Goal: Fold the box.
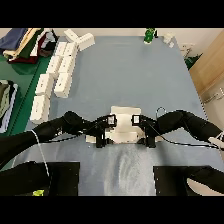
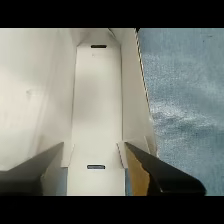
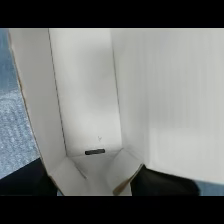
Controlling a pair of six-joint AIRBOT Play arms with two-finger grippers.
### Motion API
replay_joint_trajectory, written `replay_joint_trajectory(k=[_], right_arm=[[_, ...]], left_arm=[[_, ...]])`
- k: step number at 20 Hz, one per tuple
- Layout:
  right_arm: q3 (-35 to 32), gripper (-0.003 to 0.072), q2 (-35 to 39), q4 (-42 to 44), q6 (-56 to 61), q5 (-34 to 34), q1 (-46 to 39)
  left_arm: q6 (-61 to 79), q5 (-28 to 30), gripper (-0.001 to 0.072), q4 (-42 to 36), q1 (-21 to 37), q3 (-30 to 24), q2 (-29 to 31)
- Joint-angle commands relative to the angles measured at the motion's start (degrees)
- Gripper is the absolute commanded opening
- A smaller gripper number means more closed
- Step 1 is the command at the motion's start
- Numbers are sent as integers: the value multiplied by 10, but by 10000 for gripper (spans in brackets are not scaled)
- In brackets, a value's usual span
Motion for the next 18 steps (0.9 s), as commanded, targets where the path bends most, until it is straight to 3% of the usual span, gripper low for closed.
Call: replay_joint_trajectory(k=[1,4,5,6,7,10,12,15,18], right_arm=[[0,525,0,0,0,0,0],[0,525,0,0,0,0,0],[0,525,0,0,0,0,0],[0,525,0,0,0,0,0],[0,525,0,0,0,0,0],[0,525,0,0,0,0,0],[0,525,0,0,0,0,0],[0,525,0,0,0,0,0],[0,525,0,0,0,0,0]], left_arm=[[4,5,697,-8,-1,0,-4],[4,5,692,-7,-1,0,-4],[4,5,489,-7,-1,0,-4],[4,6,131,2,-1,0,-3],[2,5,13,19,-1,0,-2],[-82,7,12,88,-1,0,15],[-229,6,13,195,-1,0,45],[-439,5,12,335,-1,0,125],[-645,1,13,406,8,0,196]])
